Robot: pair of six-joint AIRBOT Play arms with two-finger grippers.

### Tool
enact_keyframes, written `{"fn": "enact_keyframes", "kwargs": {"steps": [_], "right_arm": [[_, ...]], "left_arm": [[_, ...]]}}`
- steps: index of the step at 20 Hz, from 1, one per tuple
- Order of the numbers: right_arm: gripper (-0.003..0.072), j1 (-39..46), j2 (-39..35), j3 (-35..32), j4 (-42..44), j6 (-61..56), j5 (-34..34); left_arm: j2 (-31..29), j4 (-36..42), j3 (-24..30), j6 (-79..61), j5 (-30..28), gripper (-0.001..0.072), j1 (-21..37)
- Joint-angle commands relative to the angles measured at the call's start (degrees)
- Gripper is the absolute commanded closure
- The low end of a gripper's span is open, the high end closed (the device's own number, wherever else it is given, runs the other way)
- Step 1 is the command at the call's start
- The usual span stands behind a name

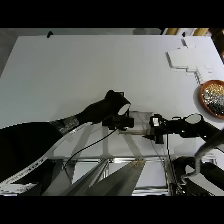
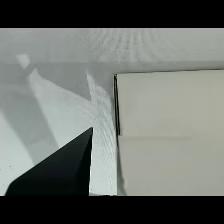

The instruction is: Fold the box and place the chain.

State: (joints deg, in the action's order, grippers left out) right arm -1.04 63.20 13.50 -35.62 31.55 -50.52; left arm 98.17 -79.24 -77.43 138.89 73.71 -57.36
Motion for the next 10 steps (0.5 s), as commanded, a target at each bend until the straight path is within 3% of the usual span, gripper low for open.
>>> {"fn": "enact_keyframes", "kwargs": {"steps": [1, 3, 7, 9, 10], "right_arm": [[0.0346, 0.0, 0.0, 0.1, 0.0, 0.0, 0.0], [0.0346, 0.0, 0.0, 0.1, 0.0, 0.0, 0.0], [0.0346, 0.0, 0.0, 0.1, 0.0, 0.0, 0.0], [0.0346, 0.0, 0.0, 0.1, 0.0, 0.0, 0.0], [0.0346, 0.0, 0.0, 0.1, 0.0, 0.0, 0.0]], "left_arm": [[1.1, -1.5, -0.5, 2.2, -1.0, 0.0495, -1.4], [1.1, -1.8, -0.5, 3.0, -2.3, 0.0565, -1.7], [1.4, -1.8, -0.5, 3.2, -2.6, 0.0581, -1.7], [2.0, -1.8, -0.5, 3.9, -1.9, 0.0706, -1.9], [2.2, -1.8, -0.5, 4.0, -1.5, 0.0707, -2.1]]}}
